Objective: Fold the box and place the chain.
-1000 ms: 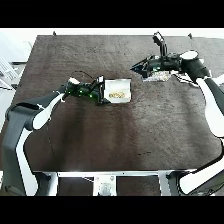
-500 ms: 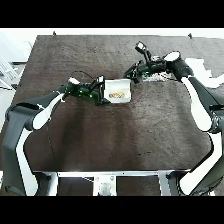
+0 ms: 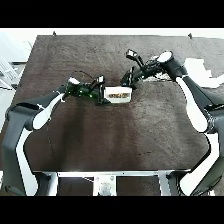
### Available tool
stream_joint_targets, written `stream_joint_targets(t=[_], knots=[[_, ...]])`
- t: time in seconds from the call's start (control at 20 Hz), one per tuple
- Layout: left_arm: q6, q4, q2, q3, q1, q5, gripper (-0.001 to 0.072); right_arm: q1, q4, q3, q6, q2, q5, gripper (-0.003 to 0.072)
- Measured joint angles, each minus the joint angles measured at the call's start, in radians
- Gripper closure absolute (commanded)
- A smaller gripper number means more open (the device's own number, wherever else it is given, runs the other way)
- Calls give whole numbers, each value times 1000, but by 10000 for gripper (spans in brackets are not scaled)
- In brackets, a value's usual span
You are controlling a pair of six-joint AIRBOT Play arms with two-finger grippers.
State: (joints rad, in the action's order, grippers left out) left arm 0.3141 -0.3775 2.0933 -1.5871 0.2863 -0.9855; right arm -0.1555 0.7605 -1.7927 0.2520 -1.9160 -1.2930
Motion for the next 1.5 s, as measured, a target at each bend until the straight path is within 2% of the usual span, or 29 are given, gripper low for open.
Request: stream_joint_targets(t=[0.5, 0.6, 0.65, 0.7, 1.15, 1.5], knots=[[0, 0, 0, 0, 0, 0, 290, -10, 8, -5, 1, 38, -21, 399], [0, 0, 0, 0, 0, 0, 289, -11, 8, -6, 0, 35, -11, 367], [0, 0, 0, 0, 0, 0, 290, -11, 10, -6, 0, 32, -5, 309], [0, 0, 0, 0, 0, 0, 290, -11, 10, -6, 0, 31, -2, 295], [0, 0, 0, 0, 0, 0, 289, -11, 11, -1, -1, 26, -6, 318], [0, 0, 0, 0, 0, 0, 289, -11, 11, 45, 0, 26, -31, 320]])
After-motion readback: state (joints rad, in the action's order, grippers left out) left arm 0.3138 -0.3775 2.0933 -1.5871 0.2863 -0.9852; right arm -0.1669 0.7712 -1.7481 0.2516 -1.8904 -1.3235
